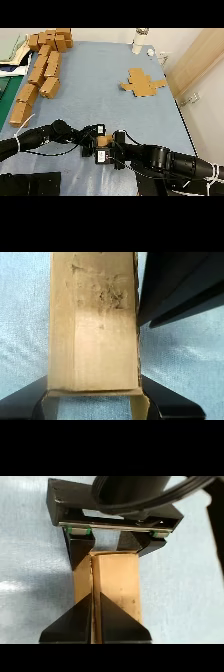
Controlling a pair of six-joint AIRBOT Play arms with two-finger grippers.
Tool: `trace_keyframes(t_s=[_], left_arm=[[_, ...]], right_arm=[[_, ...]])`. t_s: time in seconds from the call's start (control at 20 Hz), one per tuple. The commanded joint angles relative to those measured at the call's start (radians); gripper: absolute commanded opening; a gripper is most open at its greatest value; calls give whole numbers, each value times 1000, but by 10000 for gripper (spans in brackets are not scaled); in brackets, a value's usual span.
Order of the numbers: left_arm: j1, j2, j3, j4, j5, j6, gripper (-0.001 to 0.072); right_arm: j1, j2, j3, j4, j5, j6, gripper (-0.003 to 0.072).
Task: Fold the box.
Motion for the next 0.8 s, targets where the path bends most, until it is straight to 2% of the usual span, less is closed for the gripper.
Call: trace_keyframes(t_s=[0.0, 0.05, 0.15, 0.2, 0.35, 0.5, 0.65, 0.75], left_arm=[[0, 0, 1, 0, 0, 0, 528], [0, 0, 1, 0, 0, 0, 528], [0, 0, 1, 0, 0, 0, 528], [0, 0, 1, 0, 0, 0, 528], [0, 0, 1, 0, 1, 0, 528], [0, 0, 1, 0, 0, 0, 528], [0, 0, 1, 0, 0, 0, 528], [0, 0, 1, 0, 0, 0, 528]], right_arm=[[1, 13, 3, 33, -16, 17, 82], [0, 31, 13, 37, -34, 77, 82], [-3, 75, 52, 38, -97, 406, 67], [-18, 96, 68, 30, -153, 596, 3], [-120, 167, 90, 88, -311, 979, 2], [-332, 208, 89, 291, -284, 970, 1], [-621, 152, 90, 678, -193, 657, 1], [-824, 47, 90, 1001, -195, 391, 1]])
